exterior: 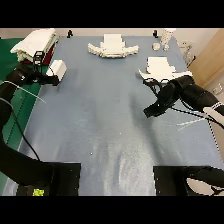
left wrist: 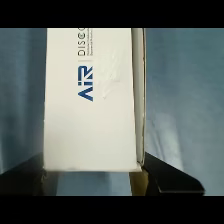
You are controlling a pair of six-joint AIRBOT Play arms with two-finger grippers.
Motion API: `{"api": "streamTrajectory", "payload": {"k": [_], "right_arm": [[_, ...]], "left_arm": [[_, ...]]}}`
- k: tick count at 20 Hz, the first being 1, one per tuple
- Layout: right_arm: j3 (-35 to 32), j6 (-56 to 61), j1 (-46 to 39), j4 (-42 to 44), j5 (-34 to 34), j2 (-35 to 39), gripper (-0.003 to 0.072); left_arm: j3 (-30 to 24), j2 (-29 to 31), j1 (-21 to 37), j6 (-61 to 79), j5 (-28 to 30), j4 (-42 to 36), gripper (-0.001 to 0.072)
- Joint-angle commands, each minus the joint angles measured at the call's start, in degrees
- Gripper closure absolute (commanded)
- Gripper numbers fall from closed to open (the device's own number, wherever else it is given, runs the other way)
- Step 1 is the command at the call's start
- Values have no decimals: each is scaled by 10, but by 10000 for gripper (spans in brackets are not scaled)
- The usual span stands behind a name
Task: Fold the box.
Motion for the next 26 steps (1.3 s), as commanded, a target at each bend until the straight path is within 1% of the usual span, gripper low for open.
{"api": "streamTrajectory", "payload": {"k": [1, 3, 5, 7, 10, 18, 19, 20, 21, 24, 26], "right_arm": [[0, 0, 0, 0, 0, 0, 680], [0, 0, 0, 0, 0, 0, 680], [0, 0, 0, 0, 0, 0, 680], [0, 0, 0, 0, 0, 0, 680], [0, 0, 0, 0, 0, 0, 680], [0, 0, 0, 0, 0, 0, 680], [0, 0, 0, 0, 0, 0, 680], [0, 0, 0, 0, 0, 0, 680], [0, 0, 0, 0, 0, 0, 680], [0, 0, 0, 0, 0, 0, 680], [0, 0, 0, 0, 0, 0, 680]], "left_arm": [[132, -113, 10, -28, -2, 9, 268], [189, -161, 10, -38, -12, 13, 268], [221, -192, 10, -38, -19, 17, 268], [227, -202, 10, -36, -8, 17, 268], [226, -203, 11, -37, -3, 17, 268], [226, -203, 10, -37, -4, 14, 266], [226, -203, 10, -36, -6, 15, 250], [226, -202, 10, -37, -9, 15, 92], [226, -203, 10, -38, -12, 16, 12], [227, -198, 11, -37, -34, 19, 12], [230, -185, 15, -37, -80, 31, 12]]}}
